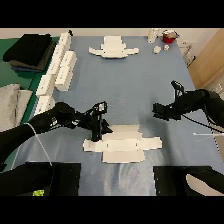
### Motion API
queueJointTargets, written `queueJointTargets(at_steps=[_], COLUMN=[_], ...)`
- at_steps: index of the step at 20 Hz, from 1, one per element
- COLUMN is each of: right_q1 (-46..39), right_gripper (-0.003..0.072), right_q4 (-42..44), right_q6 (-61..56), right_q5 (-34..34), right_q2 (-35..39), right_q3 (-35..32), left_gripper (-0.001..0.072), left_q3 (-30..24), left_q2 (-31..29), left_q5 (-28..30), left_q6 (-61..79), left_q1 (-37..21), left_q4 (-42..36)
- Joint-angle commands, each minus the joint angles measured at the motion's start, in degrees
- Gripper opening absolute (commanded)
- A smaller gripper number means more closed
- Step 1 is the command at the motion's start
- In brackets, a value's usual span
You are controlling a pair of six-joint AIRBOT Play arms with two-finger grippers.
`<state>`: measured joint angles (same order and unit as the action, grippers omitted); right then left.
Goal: Fold the box.
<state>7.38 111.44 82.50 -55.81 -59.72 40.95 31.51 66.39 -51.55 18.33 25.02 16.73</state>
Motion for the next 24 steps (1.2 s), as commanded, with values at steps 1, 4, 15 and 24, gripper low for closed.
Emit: queueJointTargets(at_steps=[1, 4, 15, 24], right_q1=[0.0, 0.0, 0.0, 0.0], right_gripper=[0.0019, 0.0018, 0.0006, 0.0006], right_q4=[0.0, 0.0, 0.0, 0.0], right_q6=[0.0, 0.0, 0.0, 0.0], right_q5=[0.0, 0.0, 0.4, 0.5], right_q2=[0.0, 0.0, 0.0, 0.0], right_q3=[0.0, 0.0, 0.0, 0.0], left_gripper=[0.0011, 0.0009, 0.0009, 0.0012], left_q3=[0.0, -0.4, -12.3, -13.2], left_q2=[-1.0, -5.4, -17.6, -17.7], left_q5=[0.7, 5.6, 28.1, 27.1], left_q6=[3.4, 6.4, 11.6, 11.6], left_q1=[0.0, 0.8, 16.2, 16.8], left_q4=[0.0, 0.0, -3.7, -5.7])
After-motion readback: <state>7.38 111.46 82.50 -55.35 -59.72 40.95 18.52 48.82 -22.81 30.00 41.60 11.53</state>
